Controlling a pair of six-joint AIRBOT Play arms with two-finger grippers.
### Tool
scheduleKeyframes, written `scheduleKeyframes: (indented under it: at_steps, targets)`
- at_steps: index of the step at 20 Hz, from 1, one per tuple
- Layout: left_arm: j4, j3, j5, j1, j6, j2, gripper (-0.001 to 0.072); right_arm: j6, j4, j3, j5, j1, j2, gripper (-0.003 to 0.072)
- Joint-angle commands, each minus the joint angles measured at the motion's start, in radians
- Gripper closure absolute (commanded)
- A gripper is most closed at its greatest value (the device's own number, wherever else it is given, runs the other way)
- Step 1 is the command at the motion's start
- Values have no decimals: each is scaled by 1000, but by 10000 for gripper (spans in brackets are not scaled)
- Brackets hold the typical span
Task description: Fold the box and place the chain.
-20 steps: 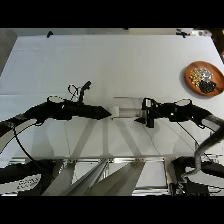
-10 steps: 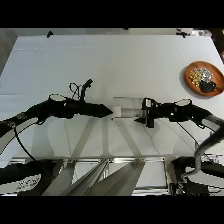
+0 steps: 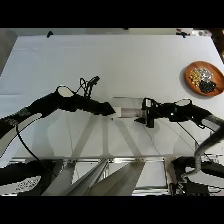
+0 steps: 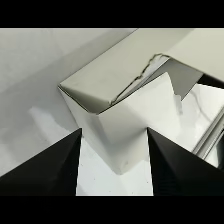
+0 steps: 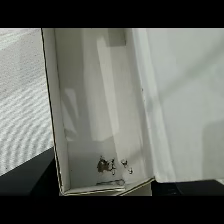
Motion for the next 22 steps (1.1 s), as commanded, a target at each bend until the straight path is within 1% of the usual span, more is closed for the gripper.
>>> scheduleKeyframes:
  at_steps: [1, 4, 6, 7, 10, 11, 14, 17, 20, 22]
  targets:
    - [182, 60, 14, -59, -196, -1, 202, 0, 0, 0, 0, 0, 0, 283]
    - [262, 105, 42, -111, -330, -1, 198, 0, 0, 0, 0, 0, 0, 283]
    - [304, 138, 35, -131, -399, -1, 198, 0, 0, 0, 0, 0, 0, 283]
    - [347, 155, 26, -139, -446, -1, 198, 0, 0, 0, 0, 0, 0, 283]
    - [528, 199, -20, -161, -624, -2, 198, 0, 0, 0, 0, 0, 0, 283]
    - [557, 207, -34, -164, -666, -2, 198, 0, 0, 0, 0, 0, 0, 283]
    - [572, 219, -54, -166, -745, -6, 198, 0, 0, 0, 0, 0, 0, 283]
    - [547, 223, -60, -168, -764, -19, 198, 0, 0, 0, 0, 0, 0, 283]
    - [536, 227, -61, -194, -782, -49, 199, 0, 0, 0, 0, 0, 0, 283]
    - [537, 257, -62, -217, -798, -79, 202, 0, 0, 0, 0, 0, 0, 283]
